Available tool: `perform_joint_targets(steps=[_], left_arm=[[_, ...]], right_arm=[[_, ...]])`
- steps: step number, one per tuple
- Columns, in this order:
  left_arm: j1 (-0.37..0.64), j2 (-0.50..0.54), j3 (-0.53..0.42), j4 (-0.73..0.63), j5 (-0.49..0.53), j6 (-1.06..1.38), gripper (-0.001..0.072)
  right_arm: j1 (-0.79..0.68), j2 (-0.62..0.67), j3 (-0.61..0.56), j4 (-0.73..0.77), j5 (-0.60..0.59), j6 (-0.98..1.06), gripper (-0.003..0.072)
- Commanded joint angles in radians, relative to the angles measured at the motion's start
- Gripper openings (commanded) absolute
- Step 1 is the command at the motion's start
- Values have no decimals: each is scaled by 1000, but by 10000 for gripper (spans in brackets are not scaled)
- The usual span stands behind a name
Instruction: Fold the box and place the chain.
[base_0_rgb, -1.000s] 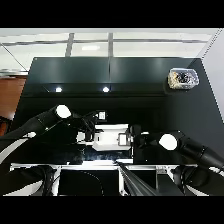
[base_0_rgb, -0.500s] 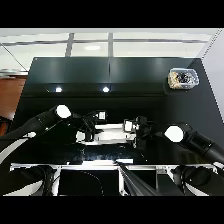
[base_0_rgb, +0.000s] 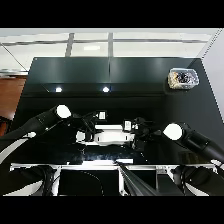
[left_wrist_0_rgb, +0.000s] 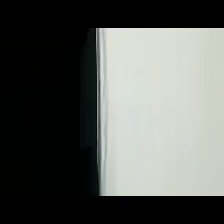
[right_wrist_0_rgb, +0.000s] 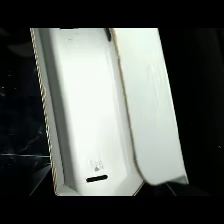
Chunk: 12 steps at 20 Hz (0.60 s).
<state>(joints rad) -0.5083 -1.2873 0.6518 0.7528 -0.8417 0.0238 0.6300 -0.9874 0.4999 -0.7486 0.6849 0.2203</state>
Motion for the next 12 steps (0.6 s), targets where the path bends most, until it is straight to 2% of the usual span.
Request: perform_joint_targets(steps=[1,4,12], left_arm=[[0,0,-1,21,24,0,28],[0,1,0,45,23,-1,28],[0,1,0,50,21,-1,28]], right_arm=[[0,-53,-1,102,45,-156,706],[-1,-109,-1,102,45,-247,705],[-1,-170,-9,88,24,-281,705]])
